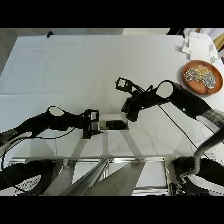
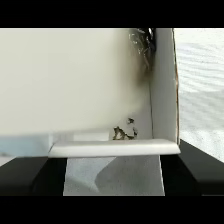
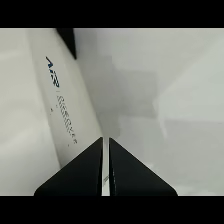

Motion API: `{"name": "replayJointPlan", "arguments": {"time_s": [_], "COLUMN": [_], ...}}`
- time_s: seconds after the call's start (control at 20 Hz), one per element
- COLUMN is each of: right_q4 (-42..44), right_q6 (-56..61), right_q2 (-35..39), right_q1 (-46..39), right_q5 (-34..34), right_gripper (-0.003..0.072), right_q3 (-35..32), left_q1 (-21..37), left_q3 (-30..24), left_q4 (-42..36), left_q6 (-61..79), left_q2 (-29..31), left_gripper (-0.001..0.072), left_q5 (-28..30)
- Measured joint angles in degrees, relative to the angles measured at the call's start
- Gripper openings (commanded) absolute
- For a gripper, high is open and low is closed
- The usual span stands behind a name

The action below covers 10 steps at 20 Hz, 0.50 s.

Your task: Fold the box and place the chain.

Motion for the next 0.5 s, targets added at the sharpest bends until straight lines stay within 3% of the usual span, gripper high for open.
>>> {"name": "replayJointPlan", "arguments": {"time_s": [0.1, 0.2, 0.5], "right_q4": [-0.26, -0.31, -0.42], "right_q6": [-1.16, -2.6, -5.31], "right_q2": [0.35, 1.22, 2.51], "right_q1": [0.02, 0.39, 4.13], "right_q5": [1.86, 3.45, 5.03], "right_gripper": [0.0072, 0.0226, 0.0244], "right_q3": [0.0, 0.0, 0.0], "left_q1": [0.0, 0.0, 0.0], "left_q3": [0.0, 0.0, 0.0], "left_q4": [-0.02, 0.0, 0.0], "left_q6": [0.0, 0.0, 0.0], "left_q2": [0.0, 0.0, 0.0], "left_gripper": [0.0255, 0.0255, 0.0254], "left_q5": [0.0, 0.0, 0.0]}}
